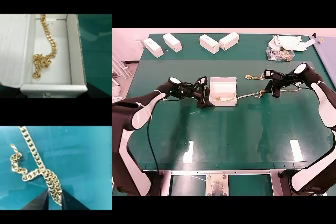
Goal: Fold the box and place the chain.
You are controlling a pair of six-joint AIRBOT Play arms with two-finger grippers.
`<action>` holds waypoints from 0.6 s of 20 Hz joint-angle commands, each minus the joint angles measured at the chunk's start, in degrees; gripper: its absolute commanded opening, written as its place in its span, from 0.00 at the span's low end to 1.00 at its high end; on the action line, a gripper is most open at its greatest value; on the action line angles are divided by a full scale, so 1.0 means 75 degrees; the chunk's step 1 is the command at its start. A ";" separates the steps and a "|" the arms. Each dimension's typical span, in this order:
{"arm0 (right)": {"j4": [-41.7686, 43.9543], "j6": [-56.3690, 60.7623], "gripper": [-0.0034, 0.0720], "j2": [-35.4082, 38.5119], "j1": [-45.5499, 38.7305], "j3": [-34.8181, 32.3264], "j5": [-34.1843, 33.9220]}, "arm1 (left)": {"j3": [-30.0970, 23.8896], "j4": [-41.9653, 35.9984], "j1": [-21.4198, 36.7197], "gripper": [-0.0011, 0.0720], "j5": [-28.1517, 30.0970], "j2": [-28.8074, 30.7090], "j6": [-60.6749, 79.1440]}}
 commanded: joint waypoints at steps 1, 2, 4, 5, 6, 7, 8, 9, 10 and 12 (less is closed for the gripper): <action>-0.0119 0.0213 0.13 -0.0035 -0.0029 0.0003 0.0169 | 0.0006 0.0000 0.0003 0.72 0.0000 0.0000 0.0000; -0.0114 0.0242 0.06 -0.0041 -0.0023 0.0003 0.0085 | 0.0009 0.0000 0.0003 0.72 0.0000 -0.0003 0.0000; -0.0082 0.0498 0.06 -0.0041 -0.0015 0.0029 -0.0035 | 0.0009 0.0000 0.0003 0.72 0.0000 0.0000 0.0000; -0.0009 0.0629 0.06 -0.0032 -0.0015 0.0058 -0.0035 | 0.0009 0.0000 0.0003 0.72 0.0003 0.0000 0.0000; 0.0137 0.0801 0.06 -0.0032 -0.0015 0.0122 -0.0029 | 0.0009 0.0000 0.0003 0.72 0.0000 0.0000 0.0000; 0.0358 0.0944 0.06 -0.0015 -0.0015 0.0201 -0.0012 | 0.0009 0.0000 0.0003 0.72 0.0000 0.0000 0.0000; 0.0597 0.0956 0.06 0.0058 -0.0015 0.0224 0.0000 | 0.0009 0.0000 0.0003 0.72 0.0000 0.0000 0.0000; 0.0874 0.0956 0.06 0.0175 -0.0015 0.0227 0.0003 | 0.0006 0.0000 0.0003 0.72 0.0000 0.0000 0.0000; 0.1090 0.0956 0.06 0.0306 -0.0012 0.0224 0.0041 | 0.0009 0.0000 0.0003 0.72 0.0003 0.0000 0.0000; 0.1317 0.0959 0.06 0.0595 -0.0006 0.0224 0.0233 | 0.0009 0.0000 0.0003 0.72 0.0000 -0.0003 0.0000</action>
